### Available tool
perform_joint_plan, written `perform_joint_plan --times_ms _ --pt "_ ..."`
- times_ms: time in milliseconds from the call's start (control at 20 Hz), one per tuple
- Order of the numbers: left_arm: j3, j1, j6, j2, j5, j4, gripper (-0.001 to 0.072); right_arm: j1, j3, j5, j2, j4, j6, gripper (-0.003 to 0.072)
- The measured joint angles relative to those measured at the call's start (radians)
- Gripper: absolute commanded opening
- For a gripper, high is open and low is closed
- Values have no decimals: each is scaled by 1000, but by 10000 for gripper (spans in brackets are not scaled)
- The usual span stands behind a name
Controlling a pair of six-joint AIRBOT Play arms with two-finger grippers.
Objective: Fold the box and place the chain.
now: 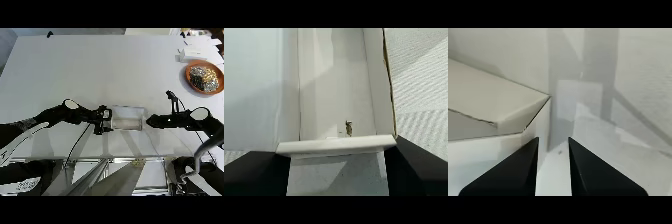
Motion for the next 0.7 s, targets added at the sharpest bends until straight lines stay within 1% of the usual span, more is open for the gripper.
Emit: perform_joint_plan --times_ms 50,100,500,550,600,650,700 --pt "0 0 0 0 0 0 140 1 0 9 12 5 -5 286" --pt "0 0 0 0 0 0 140 1 0 19 24 10 -10 299" --pt "0 0 0 0 0 0 140 13 0 85 106 21 -21 301" --pt "0 0 0 0 0 0 140 26 0 86 112 21 -21 351" --pt "0 0 0 0 0 0 140 44 0 80 115 19 -19 433" --pt "0 0 0 0 0 0 140 66 0 66 118 14 -13 462" --pt "0 0 0 0 0 0 140 95 0 40 120 0 5 462"
